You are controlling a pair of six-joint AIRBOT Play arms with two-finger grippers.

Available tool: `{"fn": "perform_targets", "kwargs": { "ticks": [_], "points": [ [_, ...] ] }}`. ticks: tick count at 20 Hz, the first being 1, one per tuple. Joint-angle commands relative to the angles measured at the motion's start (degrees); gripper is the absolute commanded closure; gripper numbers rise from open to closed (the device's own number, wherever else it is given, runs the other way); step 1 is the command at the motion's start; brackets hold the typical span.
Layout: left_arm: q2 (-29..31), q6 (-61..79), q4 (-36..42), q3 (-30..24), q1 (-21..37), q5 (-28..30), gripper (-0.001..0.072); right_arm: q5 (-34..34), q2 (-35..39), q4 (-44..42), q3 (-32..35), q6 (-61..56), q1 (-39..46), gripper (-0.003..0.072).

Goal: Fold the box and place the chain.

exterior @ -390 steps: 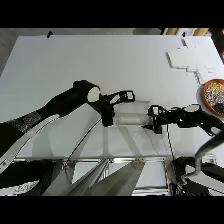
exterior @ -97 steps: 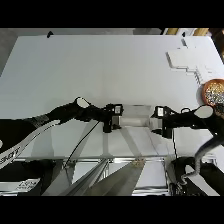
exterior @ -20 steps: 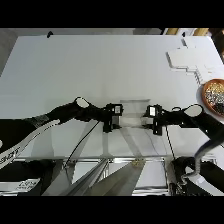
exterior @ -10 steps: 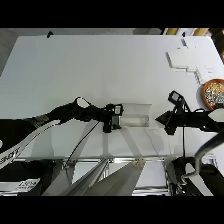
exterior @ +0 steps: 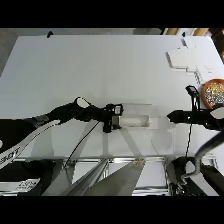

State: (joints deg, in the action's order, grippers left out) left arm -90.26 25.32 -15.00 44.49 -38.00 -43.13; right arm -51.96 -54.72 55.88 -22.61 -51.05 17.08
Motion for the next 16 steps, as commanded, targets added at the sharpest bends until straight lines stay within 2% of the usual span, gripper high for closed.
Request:
{"fn": "perform_targets", "kwargs": {
  "ticks": [1, 6, 10, 13, 14, 16],
  "points": [
    [0.0, 0.0, 0.0, 0.0, 0.0, 0.0, 0.0435, -0.2, -6.0, -0.9, 0.0, -3.0, 0.5, 0.0673],
    [0.0, 0.0, 0.0, 0.0, 0.0, 0.0, 0.0435, -6.7, -6.6, -13.4, 0.0, 2.4, 0.5, 0.0673],
    [0.0, 0.0, 0.0, 0.0, 0.0, 0.0, 0.0435, -11.6, -6.3, -14.1, 0.0, 3.6, -3.0, 0.0673],
    [0.0, 0.0, 0.0, 0.0, 0.0, 0.0, 0.0435, -11.7, -3.3, -14.1, 0.0, 4.3, -7.0, 0.0669],
    [0.0, 0.0, 0.0, 0.0, 0.0, 0.0, 0.0435, -11.6, -2.0, -14.1, 0.0, 4.6, -7.8, 0.0600],
    [0.0, 0.0, 0.0, 0.0, 0.0, 0.0, 0.0435, -11.7, 0.4, -14.3, 0.0, 4.6, -8.5, 0.0390]
  ]
}}
